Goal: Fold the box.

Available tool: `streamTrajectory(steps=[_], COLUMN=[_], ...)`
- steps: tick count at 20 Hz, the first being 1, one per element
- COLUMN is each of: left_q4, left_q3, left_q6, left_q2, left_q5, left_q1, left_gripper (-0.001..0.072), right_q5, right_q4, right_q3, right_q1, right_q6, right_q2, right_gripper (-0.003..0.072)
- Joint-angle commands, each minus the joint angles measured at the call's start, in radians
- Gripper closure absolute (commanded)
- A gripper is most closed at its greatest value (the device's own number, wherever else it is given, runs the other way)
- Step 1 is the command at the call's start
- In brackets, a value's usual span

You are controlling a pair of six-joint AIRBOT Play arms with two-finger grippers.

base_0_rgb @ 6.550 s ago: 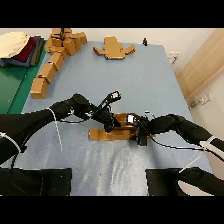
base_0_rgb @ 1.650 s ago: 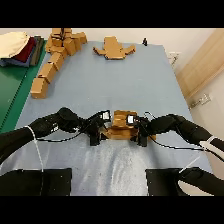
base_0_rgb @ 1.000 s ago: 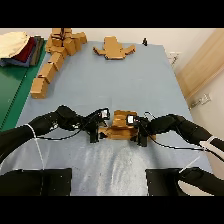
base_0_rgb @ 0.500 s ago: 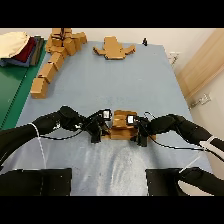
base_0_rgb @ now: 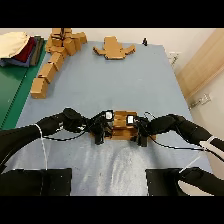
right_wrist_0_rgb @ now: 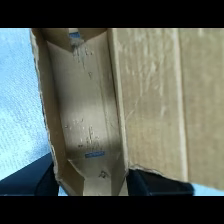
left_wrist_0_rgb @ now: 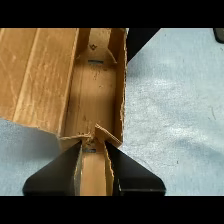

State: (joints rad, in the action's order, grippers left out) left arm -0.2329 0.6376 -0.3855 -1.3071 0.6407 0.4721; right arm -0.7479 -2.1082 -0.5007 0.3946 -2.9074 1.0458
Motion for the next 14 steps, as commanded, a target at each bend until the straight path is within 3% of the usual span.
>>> streamTrajectory(steps=[1, 6, 8, 14], left_q4=[0.017, 0.025, 0.056, 0.051], left_q3=[0.001, 0.001, 0.001, 0.001], left_q6=[-0.011, -0.010, -0.010, -0.010], left_q2=[-0.009, -0.010, -0.010, -0.010], left_q5=[-0.001, 0.003, 0.002, -0.006], left_q1=[0.002, 0.008, 0.018, 0.021], left_gripper=[0.0495, 0.0492, 0.0225, 0.0219], right_q5=[0.003, 0.003, 0.003, 0.003], right_q4=[-0.001, -0.001, -0.001, -0.001], right_q3=[-0.001, -0.001, -0.001, -0.001], right_q1=[0.000, 0.000, 0.000, 0.000], right_q6=[0.000, 0.001, 0.000, 0.000], right_q2=[0.000, 0.000, 0.000, 0.000], right_gripper=[0.0175, 0.0175, 0.0175, 0.0175])
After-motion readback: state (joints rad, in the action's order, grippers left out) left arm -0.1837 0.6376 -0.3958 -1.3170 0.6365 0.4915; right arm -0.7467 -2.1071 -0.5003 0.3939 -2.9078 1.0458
